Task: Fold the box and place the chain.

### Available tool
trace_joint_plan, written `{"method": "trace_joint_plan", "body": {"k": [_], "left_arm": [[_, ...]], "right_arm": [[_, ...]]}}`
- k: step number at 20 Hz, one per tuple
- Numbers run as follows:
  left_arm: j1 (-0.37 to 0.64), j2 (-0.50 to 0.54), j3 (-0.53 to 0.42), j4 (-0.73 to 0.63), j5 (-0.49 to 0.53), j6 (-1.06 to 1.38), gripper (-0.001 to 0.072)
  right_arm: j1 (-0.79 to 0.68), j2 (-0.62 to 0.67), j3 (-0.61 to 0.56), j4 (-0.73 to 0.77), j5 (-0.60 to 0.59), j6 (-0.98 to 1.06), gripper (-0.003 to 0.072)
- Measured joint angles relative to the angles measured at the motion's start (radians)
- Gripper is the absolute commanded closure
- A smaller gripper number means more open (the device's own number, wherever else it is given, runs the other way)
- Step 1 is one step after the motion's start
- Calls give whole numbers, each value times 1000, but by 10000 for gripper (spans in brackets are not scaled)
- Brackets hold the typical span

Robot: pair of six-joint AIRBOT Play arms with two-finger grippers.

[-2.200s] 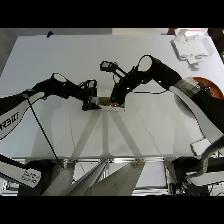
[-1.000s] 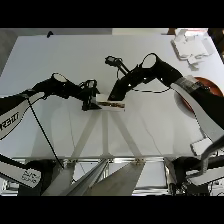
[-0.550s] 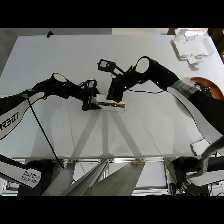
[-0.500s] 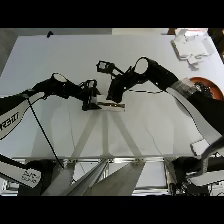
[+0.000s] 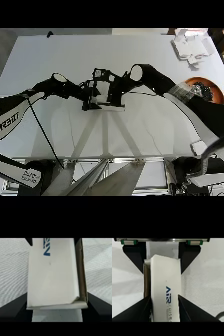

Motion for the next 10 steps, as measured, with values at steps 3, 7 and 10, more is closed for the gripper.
{"method": "trace_joint_plan", "body": {"k": [3, 7, 10], "left_arm": [[0, 0, 0, 0, 0, 0, 392], [0, 0, 0, 0, -1, 1, 392], [0, 0, 0, 0, -1, 1, 392]], "right_arm": [[8, 2, -26, -9, -35, 0, 354], [12, 3, -43, -14, -63, 13, 336], [14, 3, -47, -17, -52, 35, 119]]}}
